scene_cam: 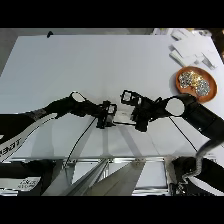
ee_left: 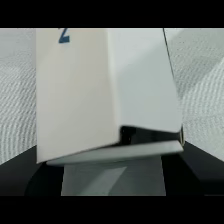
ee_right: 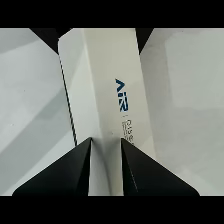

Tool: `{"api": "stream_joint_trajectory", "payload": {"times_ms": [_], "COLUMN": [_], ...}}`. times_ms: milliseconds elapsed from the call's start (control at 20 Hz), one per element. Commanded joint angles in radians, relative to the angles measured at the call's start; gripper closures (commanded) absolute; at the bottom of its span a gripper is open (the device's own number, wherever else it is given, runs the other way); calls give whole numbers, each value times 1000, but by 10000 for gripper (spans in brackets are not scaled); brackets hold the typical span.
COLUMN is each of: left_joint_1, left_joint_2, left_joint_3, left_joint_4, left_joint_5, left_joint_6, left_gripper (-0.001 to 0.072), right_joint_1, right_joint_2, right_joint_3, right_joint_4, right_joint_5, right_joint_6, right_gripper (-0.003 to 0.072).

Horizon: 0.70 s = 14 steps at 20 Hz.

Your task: Fold the box and place the chain.

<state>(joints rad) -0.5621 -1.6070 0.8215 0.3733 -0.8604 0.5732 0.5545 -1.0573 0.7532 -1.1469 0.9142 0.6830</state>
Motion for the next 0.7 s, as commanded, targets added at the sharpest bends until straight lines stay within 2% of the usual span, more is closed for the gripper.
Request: {"api": "stream_joint_trajectory", "payload": {"times_ms": [0,350,650], "left_joint_1": [0,0,0], "left_joint_2": [0,0,0], "left_joint_3": [1,1,1], "left_joint_4": [1,1,1], "left_joint_5": [-4,-4,-4], "left_joint_6": [2,2,2], "left_gripper": [638,638,638], "right_joint_1": [1,1,6], "right_joint_2": [0,-21,-27], "right_joint_3": [-1,-17,-34], "right_joint_4": [-5,-4,2], "right_joint_5": [1,-62,-23], "right_joint_6": [0,0,-4], "right_gripper": [511,511,508]}}
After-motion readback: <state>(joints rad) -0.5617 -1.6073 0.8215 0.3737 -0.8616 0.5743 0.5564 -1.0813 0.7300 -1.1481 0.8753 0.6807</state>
